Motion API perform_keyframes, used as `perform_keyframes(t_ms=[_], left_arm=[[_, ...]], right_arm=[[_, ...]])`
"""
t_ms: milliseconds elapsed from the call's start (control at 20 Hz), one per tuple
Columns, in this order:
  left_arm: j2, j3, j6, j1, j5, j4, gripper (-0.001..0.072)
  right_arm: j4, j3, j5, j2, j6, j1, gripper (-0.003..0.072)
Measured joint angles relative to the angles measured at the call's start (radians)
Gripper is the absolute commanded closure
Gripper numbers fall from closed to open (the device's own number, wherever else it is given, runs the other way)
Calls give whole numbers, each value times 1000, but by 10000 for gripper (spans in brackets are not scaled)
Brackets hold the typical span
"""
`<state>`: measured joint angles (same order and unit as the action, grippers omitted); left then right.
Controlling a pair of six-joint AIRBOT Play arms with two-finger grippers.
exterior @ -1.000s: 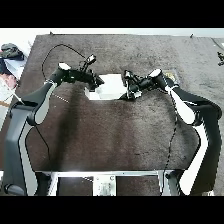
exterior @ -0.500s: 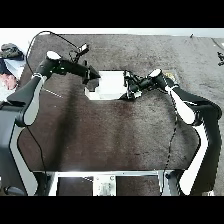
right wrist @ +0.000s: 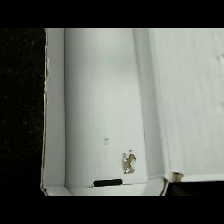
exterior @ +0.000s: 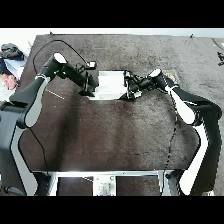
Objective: Fold the box and place the chain.
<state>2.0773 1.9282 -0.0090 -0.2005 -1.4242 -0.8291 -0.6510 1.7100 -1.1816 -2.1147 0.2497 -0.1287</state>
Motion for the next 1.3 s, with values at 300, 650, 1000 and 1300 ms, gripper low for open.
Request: perform_keyframes(t_ms=[300,650,1000,1300], left_arm=[[1,-66,-34,-40,164,-45,-11],[2,-102,-44,-66,222,-96,-2],[2,-106,-53,-70,238,-130,180],[2,-106,-69,-71,241,-126,184]], right_arm=[[0,0,0,0,0,0,278],[0,0,0,0,0,0,279],[0,0,0,0,0,0,279],[0,0,0,0,0,0,279]])
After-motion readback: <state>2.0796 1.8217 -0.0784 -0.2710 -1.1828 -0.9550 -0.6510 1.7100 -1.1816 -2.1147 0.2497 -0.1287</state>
